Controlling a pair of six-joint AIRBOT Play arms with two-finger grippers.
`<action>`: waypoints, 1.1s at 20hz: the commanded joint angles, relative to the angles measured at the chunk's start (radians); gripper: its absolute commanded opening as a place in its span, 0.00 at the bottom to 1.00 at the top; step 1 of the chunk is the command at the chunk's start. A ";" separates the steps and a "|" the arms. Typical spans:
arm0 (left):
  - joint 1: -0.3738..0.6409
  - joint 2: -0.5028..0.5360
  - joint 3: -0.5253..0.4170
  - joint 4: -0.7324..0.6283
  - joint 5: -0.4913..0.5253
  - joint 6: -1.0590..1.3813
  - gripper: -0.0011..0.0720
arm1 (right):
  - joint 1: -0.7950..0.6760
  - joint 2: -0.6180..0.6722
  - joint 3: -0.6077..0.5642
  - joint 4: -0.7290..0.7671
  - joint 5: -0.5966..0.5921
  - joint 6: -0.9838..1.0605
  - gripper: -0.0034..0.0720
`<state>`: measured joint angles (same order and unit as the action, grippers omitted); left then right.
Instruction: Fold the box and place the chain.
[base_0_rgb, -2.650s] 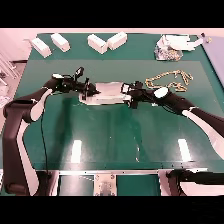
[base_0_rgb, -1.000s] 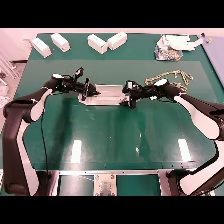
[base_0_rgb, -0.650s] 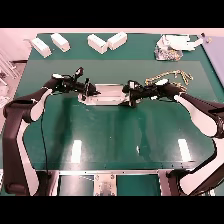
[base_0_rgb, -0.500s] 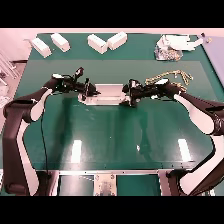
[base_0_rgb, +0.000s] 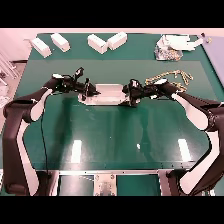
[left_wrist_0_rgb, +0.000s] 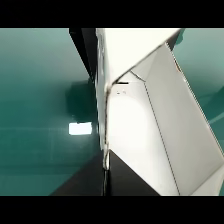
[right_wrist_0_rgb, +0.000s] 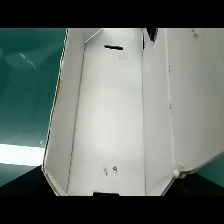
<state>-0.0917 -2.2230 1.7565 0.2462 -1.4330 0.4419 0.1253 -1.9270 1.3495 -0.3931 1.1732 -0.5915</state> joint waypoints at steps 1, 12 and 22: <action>0.000 0.000 0.000 0.000 0.000 0.000 0.04 | 0.000 -0.005 0.006 0.000 0.010 0.000 0.95; 0.000 0.000 0.000 0.000 0.000 0.000 0.04 | 0.002 -0.045 0.042 0.018 0.034 0.006 0.95; 0.000 0.000 0.000 0.000 0.000 0.000 0.04 | 0.012 -0.057 0.055 0.016 0.037 0.015 0.95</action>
